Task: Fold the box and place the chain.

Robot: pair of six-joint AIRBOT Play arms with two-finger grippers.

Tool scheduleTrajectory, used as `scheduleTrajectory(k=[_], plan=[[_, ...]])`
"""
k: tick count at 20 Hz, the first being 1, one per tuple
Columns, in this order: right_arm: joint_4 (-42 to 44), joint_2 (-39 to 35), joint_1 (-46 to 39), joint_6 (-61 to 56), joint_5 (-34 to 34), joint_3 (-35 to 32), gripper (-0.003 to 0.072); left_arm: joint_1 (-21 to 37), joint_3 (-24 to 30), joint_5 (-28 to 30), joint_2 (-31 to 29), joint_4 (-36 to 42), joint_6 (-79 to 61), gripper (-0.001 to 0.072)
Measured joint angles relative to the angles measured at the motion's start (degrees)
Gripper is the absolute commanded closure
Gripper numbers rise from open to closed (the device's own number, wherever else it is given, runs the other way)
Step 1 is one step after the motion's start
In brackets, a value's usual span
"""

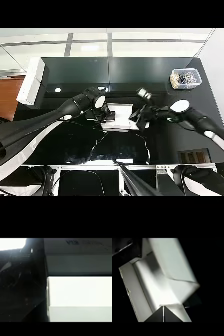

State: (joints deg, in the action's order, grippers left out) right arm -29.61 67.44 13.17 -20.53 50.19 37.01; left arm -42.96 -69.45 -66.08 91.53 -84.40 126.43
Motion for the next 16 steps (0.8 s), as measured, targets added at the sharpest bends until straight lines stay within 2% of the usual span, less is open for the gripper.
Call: scheduleTrajectory(k=[4, 6, 8, 11, 16], plan=[[-12.6, -6.3, -16.6, -28.1, 10.7, 1.5, 0.0677, 0.0, 0.0, 0.0, 0.0, 0.0, 0.0, 0.0683], [-14.5, -7.6, -25.2, -36.8, 13.6, 0.8, 0.0677, 0.0, 0.0, 0.0, 0.0, -0.2, 0.0, 0.0682], [-15.4, -7.8, -30.4, -43.1, 14.1, -1.1, 0.0677, 0.0, 0.0, 0.0, 0.0, -0.2, 0.0, 0.0682], [-14.3, -5.8, -31.3, -48.6, 13.4, -4.5, 0.0677, 0.0, 0.0, 0.0, 0.0, -0.2, 0.0, 0.0682], [-10.5, 1.4, -20.4, -50.0, 10.2, -6.8, 0.0677, 0.0, 0.0, 0.0, 0.0, -0.2, 0.0, 0.0683]])
